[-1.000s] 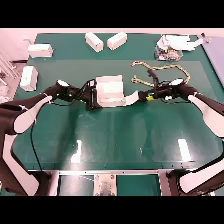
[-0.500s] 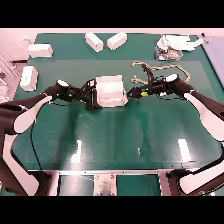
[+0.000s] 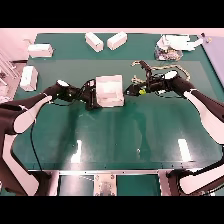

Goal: Fold the box and place the chain.

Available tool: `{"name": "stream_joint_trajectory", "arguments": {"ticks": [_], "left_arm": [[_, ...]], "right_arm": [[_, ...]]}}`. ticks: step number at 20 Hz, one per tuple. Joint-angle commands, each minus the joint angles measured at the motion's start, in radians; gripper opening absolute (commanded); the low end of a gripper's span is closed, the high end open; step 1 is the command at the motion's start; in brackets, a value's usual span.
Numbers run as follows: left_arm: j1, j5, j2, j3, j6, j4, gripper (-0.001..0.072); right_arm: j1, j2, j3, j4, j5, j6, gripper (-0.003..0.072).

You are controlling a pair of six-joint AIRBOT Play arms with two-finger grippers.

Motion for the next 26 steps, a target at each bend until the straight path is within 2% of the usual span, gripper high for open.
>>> {"name": "stream_joint_trajectory", "arguments": {"ticks": [1, 3, 11, 12, 15, 19, 20, 23, 26], "left_arm": [[-0.001, 0.002, 0.000, 0.000, 0.000, 0.000, 0.0378], [-0.001, 0.002, 0.000, 0.000, 0.000, 0.000, 0.0379], [-0.001, 0.002, 0.000, 0.000, 0.000, 0.000, 0.0378], [-0.001, 0.002, 0.000, 0.000, 0.000, 0.000, 0.0379], [-0.001, 0.001, 0.000, 0.000, 0.000, 0.000, 0.0378], [-0.001, -0.002, 0.000, 0.000, -0.001, 0.000, 0.0378], [-0.001, -0.002, 0.000, 0.000, -0.001, 0.000, 0.0379], [-0.001, -0.003, 0.000, 0.000, -0.001, 0.000, 0.0379], [-0.001, -0.003, 0.000, 0.000, -0.001, 0.000, 0.0378]], "right_arm": [[0.002, 0.005, 0.003, -0.006, 0.038, 0.003, 0.0156], [0.002, 0.005, 0.003, -0.006, 0.061, 0.003, 0.0268], [0.021, 0.004, 0.003, -0.027, 0.066, 0.005, 0.0280], [0.027, 0.004, 0.003, -0.039, 0.055, 0.024, 0.0330], [0.035, 0.004, 0.004, -0.097, -0.002, 0.060, 0.0338], [0.040, 0.004, 0.005, -0.111, -0.016, 0.063, 0.0343], [0.048, 0.004, 0.005, -0.112, -0.032, 0.063, 0.0384], [0.084, 0.004, 0.011, -0.140, -0.063, 0.064, 0.0412], [0.116, 0.004, 0.028, -0.229, -0.085, 0.145, 0.0412]]}}
